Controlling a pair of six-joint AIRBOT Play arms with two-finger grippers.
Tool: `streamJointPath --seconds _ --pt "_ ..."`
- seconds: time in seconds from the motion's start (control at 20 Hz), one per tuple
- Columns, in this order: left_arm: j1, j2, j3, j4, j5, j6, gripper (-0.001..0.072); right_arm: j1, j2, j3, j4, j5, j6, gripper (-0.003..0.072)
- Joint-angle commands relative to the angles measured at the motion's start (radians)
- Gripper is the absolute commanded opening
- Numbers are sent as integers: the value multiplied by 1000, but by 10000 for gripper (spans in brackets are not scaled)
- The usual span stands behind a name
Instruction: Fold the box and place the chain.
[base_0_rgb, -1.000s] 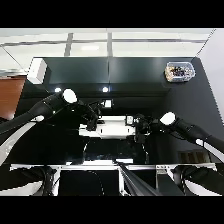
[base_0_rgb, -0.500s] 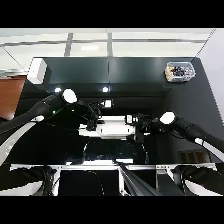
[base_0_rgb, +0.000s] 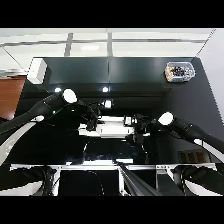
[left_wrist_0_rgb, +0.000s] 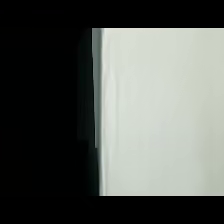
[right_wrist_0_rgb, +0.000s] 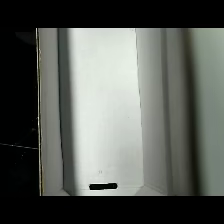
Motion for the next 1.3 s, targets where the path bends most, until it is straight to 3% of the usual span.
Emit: streamJointPath --seconds 0.0,0.1,0.15,0.25,0.3,0.45,0.65,0.7,0.75,0.8,0.9,1.0,1.1,1.25 --pt "0 -1 0 0 2 -1 24 2 -1 0 -8 -2 2 491" --pt "0 -1 1 0 0 -1 27 2 -1 0 -8 -2 2 491" --pt "0 1 1 7 -3 -2 69 2 -1 0 -8 -2 2 491" --pt "2 16 7 68 -23 -44 430 2 -1 0 -8 -2 2 491" --pt "2 35 14 126 -19 -115 494 2 -1 0 -8 -2 2 490" --pt "2 111 49 342 -62 -363 511 2 -1 0 -8 -2 2 490" --pt "20 243 56 490 -241 -573 507 2 -1 0 -8 -2 2 487" --pt "30 270 56 484 -299 -676 469 2 -1 0 -9 -2 2 391" --pt "37 289 56 459 -349 -777 363 2 -1 0 -9 -1 2 212" --pt "42 298 52 394 -399 -877 218 2 -1 0 -9 -1 2 126" --pt "37 295 8 162 -471 -953 22 2 -1 0 -9 -1 2 127" --pt "5 295 -98 -77 -372 -932 24 2 -1 0 -9 -2 2 126" --pt "-40 295 -193 -234 -166 -835 23 2 -1 0 -8 -2 2 126" --pt "-52 295 -197 -294 177 -771 24 2 -1 0 -8 -2 2 126"
